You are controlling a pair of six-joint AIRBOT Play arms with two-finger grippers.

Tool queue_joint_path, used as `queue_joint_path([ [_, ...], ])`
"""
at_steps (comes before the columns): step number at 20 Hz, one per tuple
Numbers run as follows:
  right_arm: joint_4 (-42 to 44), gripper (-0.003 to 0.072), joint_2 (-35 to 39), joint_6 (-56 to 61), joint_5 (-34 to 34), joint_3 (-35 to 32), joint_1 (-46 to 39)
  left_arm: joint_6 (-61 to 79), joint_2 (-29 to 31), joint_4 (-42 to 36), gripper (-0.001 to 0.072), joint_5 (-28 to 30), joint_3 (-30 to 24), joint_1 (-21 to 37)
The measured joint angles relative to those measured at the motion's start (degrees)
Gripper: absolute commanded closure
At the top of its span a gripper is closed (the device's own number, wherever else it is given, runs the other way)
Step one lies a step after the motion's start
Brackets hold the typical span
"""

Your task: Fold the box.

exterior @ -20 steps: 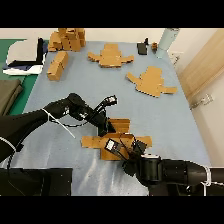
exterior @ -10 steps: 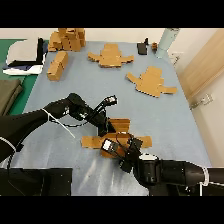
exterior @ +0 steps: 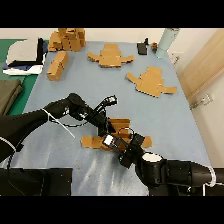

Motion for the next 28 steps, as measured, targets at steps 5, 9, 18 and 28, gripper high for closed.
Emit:
queue_joint_path([
  [5,-1.4,-0.0034,0.2,-3.5,-0.7,0.0,-0.1,0.0,0.0,0.0,0.0693,0.0,0.0,0.0],
  [9,-0.8,-0.0034,0.3,-5.8,-1.0,0.0,-2.0,0.0,0.0,0.0,0.0693,0.0,0.0,0.0],
  [18,14.1,-0.0034,5.1,-30.0,9.0,-1.0,-17.4,0.0,0.0,0.0,0.0693,0.0,0.0,0.0],
  [28,43.4,-0.0034,4.5,-68.3,12.9,-1.3,-37.3,0.0,0.0,0.0,0.0693,0.0,0.0,0.0],
])
